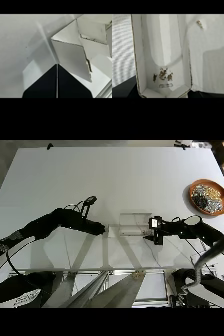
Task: Fold the box and place the chain.
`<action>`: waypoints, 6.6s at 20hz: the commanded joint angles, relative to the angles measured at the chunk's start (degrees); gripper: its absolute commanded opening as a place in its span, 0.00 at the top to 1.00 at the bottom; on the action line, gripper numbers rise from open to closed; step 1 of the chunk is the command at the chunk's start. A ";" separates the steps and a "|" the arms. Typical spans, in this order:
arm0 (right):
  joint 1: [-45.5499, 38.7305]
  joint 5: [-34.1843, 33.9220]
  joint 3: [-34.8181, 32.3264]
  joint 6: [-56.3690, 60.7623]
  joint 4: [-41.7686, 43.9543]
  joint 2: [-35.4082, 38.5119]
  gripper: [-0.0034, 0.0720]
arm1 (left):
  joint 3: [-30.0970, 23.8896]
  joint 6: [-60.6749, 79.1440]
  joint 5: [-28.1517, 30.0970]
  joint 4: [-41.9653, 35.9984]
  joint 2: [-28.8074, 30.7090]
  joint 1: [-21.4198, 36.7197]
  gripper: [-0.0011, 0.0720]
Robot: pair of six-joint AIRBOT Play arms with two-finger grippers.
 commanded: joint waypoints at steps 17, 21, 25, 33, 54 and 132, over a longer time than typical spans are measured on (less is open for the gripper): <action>-0.02 0.02 0.02 0.02 0.02 0.00 0.38 | 0.50 -0.74 -4.68 -4.66 -2.93 -6.25 0.98; -0.02 0.02 0.00 0.02 0.02 0.00 0.38 | 0.50 -0.55 -6.01 -4.68 0.57 -6.27 0.98; -0.02 0.02 0.00 0.02 0.02 0.00 0.38 | 0.50 1.29 -6.80 -6.23 0.94 -7.04 0.74; -0.02 0.02 0.02 0.00 0.02 0.00 0.38 | 0.50 4.15 -6.16 -11.54 0.98 -7.69 0.58; -0.02 0.00 0.00 0.02 0.02 0.00 0.38 | 4.63 -0.87 -10.60 -9.33 0.76 -9.86 0.30; -0.02 0.02 0.02 0.02 0.02 0.02 0.38 | 32.81 -67.73 17.00 42.10 -17.70 -21.88 0.63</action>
